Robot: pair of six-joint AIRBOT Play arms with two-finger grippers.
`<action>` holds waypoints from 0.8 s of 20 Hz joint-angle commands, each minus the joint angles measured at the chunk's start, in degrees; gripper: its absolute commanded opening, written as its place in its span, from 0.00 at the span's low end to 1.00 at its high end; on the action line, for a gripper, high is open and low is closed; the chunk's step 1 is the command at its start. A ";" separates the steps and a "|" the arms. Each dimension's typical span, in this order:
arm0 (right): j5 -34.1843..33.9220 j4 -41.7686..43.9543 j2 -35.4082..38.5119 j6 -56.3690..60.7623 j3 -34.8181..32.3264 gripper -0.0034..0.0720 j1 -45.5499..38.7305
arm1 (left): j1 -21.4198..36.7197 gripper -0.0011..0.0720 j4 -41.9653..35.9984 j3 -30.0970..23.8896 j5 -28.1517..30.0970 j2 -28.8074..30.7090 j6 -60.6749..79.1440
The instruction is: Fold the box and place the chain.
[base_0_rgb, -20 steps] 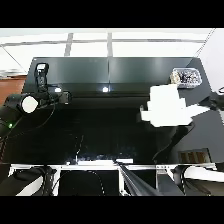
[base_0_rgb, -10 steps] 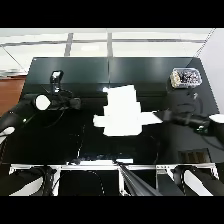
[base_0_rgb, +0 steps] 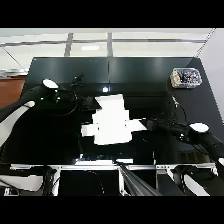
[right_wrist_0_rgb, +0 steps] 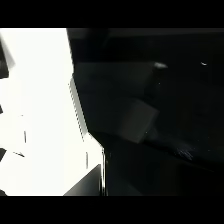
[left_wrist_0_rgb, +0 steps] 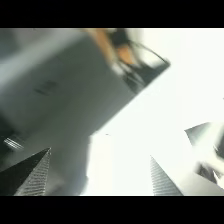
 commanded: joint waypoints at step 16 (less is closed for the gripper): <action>-0.70 0.55 0.09 0.24 -0.24 0.06 1.22 | -2.75 0.42 3.87 5.42 -10.05 -7.89 13.42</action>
